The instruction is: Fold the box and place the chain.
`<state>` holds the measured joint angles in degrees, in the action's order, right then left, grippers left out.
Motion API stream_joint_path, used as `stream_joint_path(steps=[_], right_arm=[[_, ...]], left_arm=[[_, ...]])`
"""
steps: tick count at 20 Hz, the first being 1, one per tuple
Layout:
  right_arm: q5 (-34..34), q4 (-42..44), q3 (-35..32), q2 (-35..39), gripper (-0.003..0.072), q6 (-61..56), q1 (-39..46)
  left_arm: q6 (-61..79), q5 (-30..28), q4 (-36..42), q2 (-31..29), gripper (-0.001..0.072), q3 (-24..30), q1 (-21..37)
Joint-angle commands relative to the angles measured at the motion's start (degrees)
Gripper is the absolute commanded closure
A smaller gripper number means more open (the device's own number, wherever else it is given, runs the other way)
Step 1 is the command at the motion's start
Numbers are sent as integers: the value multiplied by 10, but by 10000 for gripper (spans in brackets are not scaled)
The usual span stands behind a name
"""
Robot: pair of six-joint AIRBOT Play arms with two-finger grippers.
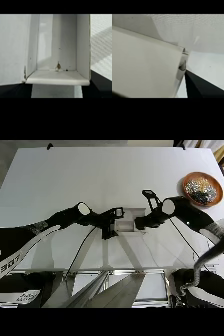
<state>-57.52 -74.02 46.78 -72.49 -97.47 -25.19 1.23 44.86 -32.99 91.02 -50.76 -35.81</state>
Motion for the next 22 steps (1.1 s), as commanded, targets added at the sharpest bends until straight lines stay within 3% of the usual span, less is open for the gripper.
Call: stream_joint_path(steps=[1, 4, 7, 12, 14, 17, 19, 22], right_arm=[[7, -41, 1, -8, 130, -65, -23], [15, -64, 1, -15, 138, -99, -41], [16, -77, 1, -17, 227, -109, -44], [12, -97, 1, -35, 247, -137, -61], [11, -98, 1, -41, 305, -139, -69], [11, -99, 1, -43, 520, -150, -73], [7, -100, 1, -43, 613, -150, -73], [2, -104, 1, -43, 675, -150, -74]], left_arm=[[0, 0, 0, 0, 555, 0, 0], [0, 0, 0, 0, 555, 0, 0], [0, 0, 0, 0, 555, 0, 0], [0, 0, 0, 0, 555, 0, 0], [0, 0, 0, 0, 555, 0, 0], [0, 0, 0, 0, 555, 0, 0], [0, 0, 0, 0, 555, 0, 0], [0, 0, 0, 0, 555, 0, 0]])
